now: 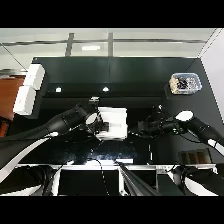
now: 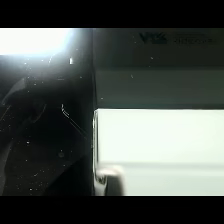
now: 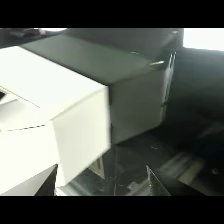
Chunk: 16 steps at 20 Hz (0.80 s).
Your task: Fold the box and place the chain.
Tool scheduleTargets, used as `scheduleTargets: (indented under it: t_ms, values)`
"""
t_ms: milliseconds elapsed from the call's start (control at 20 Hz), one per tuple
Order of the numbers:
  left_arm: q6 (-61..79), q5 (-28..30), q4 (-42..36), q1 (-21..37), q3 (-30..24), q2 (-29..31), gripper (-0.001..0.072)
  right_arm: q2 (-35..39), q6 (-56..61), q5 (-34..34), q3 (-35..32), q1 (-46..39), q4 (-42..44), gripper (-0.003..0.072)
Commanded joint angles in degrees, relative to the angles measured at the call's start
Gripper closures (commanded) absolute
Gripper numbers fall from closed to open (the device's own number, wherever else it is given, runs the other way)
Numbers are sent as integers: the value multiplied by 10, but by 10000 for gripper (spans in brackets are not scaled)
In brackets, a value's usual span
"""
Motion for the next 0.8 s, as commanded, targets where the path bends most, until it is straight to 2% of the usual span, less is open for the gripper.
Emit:
scheduleTargets:
  t_ms: [0,200,300,350,750]
  values:
    - [0,0,0,0,0,0,678,0,16,-3,26,36,10,24]
    - [0,0,0,0,0,0,678,0,45,-38,48,83,7,25]
    - [0,0,0,0,0,0,678,0,104,-65,51,104,-11,39]
    - [0,0,0,0,0,0,678,0,123,-74,54,114,-29,138]
    - [0,0,0,0,0,0,678,0,240,-138,71,198,-143,141]
